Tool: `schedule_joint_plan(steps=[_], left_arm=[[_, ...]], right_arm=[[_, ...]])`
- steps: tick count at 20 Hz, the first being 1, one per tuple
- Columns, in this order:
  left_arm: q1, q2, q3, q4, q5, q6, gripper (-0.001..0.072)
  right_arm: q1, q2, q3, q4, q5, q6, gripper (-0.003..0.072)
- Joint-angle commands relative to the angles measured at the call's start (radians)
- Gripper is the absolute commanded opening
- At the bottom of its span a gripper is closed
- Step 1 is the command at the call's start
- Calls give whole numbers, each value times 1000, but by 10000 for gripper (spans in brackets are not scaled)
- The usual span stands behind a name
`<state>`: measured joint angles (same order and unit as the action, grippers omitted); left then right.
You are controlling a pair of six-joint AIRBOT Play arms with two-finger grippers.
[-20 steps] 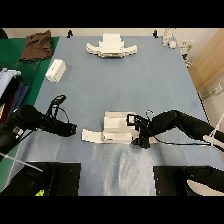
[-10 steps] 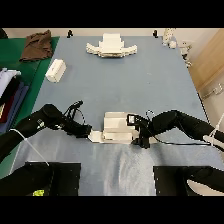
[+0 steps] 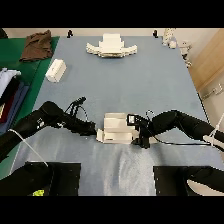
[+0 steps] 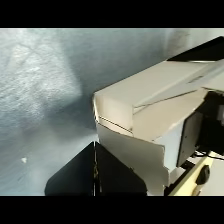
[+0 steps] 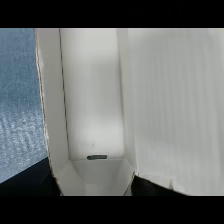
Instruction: Fold the box.
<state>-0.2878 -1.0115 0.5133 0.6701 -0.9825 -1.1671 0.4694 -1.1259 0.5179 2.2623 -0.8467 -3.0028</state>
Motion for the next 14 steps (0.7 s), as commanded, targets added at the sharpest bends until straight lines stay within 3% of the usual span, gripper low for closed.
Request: schedule_joint_plan(steps=[1, 2, 3, 14], left_arm=[[-2, 9, 5, -44, -21, -1, 20], [-2, 9, 5, -43, -24, -1, 185], [-2, 9, 5, -46, -24, -3, 425], [-14, 9, 5, -99, 13, 1, 439]], right_arm=[[0, -1, 0, 0, 0, 0, 550], [0, -1, 0, 0, 0, 0, 550], [0, -1, 0, 0, 0, 0, 550], [0, -1, 0, 0, 0, 0, 550]])
